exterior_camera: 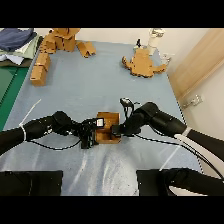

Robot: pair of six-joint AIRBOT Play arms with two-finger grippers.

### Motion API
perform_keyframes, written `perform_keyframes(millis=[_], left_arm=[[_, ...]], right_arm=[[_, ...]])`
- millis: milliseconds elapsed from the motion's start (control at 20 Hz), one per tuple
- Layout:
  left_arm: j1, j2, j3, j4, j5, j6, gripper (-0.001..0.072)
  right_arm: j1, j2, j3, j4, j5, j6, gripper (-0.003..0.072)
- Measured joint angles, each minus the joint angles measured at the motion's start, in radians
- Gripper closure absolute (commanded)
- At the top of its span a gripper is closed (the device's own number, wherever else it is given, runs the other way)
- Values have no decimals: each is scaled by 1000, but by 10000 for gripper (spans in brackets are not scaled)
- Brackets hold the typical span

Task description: Fold the box.

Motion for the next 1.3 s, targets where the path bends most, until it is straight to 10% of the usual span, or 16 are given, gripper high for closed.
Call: perform_keyframes(millis=[350, 550, 700, 750, 850, 1300], left_arm=[[0, 0, 0, 0, 0, 0, 374], [0, 0, 0, 0, 0, 0, 374], [0, 0, 0, -1, -2, -4, 374], [0, 0, 0, -1, -2, -3, 374], [0, 0, 0, 2, 0, 3, 374], [0, 0, 0, 0, 0, 1, 374]], right_arm=[[80, -126, 100, -71, -83, 137, 326], [89, -171, 111, -91, -104, 160, 679], [90, -186, 116, -95, -109, 169, 685], [90, -188, 116, -95, -109, 165, 678], [92, -194, 115, -103, -106, 144, 280], [91, -161, 182, -60, -163, 114, 249]])
